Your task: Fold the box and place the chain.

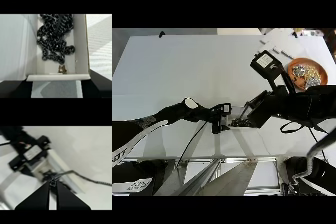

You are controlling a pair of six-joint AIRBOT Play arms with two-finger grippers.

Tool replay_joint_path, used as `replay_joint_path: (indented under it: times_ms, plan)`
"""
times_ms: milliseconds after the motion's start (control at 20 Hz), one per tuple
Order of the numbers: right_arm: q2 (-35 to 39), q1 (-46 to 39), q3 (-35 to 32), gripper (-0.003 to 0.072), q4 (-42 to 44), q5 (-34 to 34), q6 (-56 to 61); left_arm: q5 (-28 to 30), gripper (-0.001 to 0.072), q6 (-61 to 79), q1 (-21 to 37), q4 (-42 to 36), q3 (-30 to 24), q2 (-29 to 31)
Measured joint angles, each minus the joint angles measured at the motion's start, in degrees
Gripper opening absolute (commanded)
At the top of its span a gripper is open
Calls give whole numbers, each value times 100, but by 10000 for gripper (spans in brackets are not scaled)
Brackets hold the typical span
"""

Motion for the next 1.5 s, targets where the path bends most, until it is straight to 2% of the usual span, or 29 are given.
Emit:
replay_joint_path:
  times_ms: [150, 300, 550, 700, 900, 1050, 1200, 1500]
  plan:
    - [103, 2, -11, 16, -988, 319, 494, 0, 99, 2, 0, 0, 0, 0]
    - [208, 2, -13, 16, -1473, 741, 739, 0, 99, 2, 0, 0, 0, 0]
    - [409, 2, -13, 16, -1670, 1126, 984, 0, 99, 2, 0, 0, 0, 0]
    - [522, 2, -11, 16, -1364, 1182, 1029, 0, 99, 2, 0, 0, 0, 0]
    - [535, 2, -13, 16, -413, 682, 872, 0, 99, 0, 0, 0, 0, 0]
    - [339, 2, -57, 17, -9, 411, 702, 0, 99, 2, 0, 0, 0, 0]
    - [50, 2, -422, 17, 466, 118, 413, 0, 99, 0, 0, 0, 0, 0]
    - [-452, 2, -1287, 33, 518, -651, 109, 0, 99, 0, 0, 0, 0, 0]
